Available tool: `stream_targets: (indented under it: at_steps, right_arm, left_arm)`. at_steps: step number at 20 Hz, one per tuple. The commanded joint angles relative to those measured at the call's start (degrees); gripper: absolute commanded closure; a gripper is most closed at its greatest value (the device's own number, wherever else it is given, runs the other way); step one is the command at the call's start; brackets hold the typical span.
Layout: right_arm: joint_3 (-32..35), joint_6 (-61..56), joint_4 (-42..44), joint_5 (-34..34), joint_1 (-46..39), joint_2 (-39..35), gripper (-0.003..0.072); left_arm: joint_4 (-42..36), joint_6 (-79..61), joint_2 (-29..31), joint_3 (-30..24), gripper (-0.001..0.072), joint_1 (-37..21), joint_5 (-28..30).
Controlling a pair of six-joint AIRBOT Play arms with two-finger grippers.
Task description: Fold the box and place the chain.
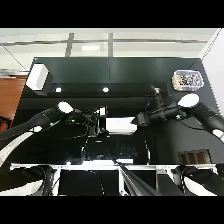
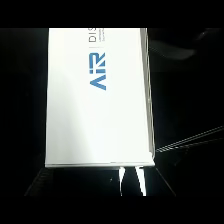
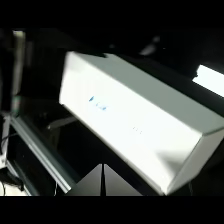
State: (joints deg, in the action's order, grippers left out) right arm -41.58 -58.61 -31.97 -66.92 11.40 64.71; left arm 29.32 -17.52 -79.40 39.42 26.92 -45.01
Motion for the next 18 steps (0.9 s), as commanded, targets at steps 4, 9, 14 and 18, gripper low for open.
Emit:
stream_targets:
  at_steps: [4, 9, 14, 18]
  right_arm:
    - [-3.0, -5.6, -14.0, -7.9, -14.8, -13.7, 0.0673]
    - [-3.0, -5.7, -15.5, -6.7, -19.8, -14.9, 0.0672]
    - [-3.0, -5.6, -15.5, -3.1, -19.7, -14.8, 0.0672]
    - [-3.0, -5.6, -15.5, -3.2, -19.7, -14.8, 0.0672]
  left_arm:
    - [3.5, 4.2, 2.1, 2.8, -0.0009, -0.6, -0.3]
    - [12.2, 21.0, 8.3, 8.9, -0.0009, -0.4, -8.3]
    - [12.5, 25.2, 5.9, 14.1, -0.0006, 6.1, -4.3]
    - [14.1, 32.5, -3.7, 21.7, -0.0005, 9.3, -6.9]
